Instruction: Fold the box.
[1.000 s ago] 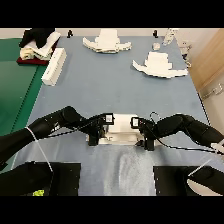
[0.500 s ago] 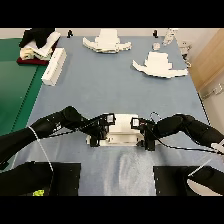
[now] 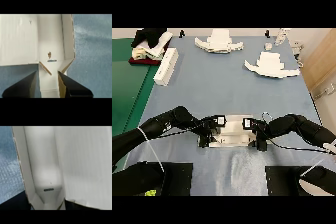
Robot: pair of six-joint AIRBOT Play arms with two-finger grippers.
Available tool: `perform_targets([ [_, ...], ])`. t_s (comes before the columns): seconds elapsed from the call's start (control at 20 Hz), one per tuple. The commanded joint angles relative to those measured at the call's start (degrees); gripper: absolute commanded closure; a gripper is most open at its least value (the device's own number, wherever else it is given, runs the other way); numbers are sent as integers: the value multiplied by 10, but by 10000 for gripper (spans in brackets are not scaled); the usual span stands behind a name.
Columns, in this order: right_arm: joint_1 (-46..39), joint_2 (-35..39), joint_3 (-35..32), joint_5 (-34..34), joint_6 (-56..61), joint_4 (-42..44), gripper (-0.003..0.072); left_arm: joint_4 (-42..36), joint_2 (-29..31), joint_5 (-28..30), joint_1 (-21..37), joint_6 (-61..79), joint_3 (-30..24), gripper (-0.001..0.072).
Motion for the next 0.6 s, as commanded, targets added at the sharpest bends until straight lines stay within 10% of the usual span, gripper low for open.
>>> perform_targets([
  [0.0,0,0,0,1,1,1,240,18,9,-25,2,-4,0,289],
  [0.55,0,0,0,0,1,1,240,83,20,-39,26,-65,-1,314],
])
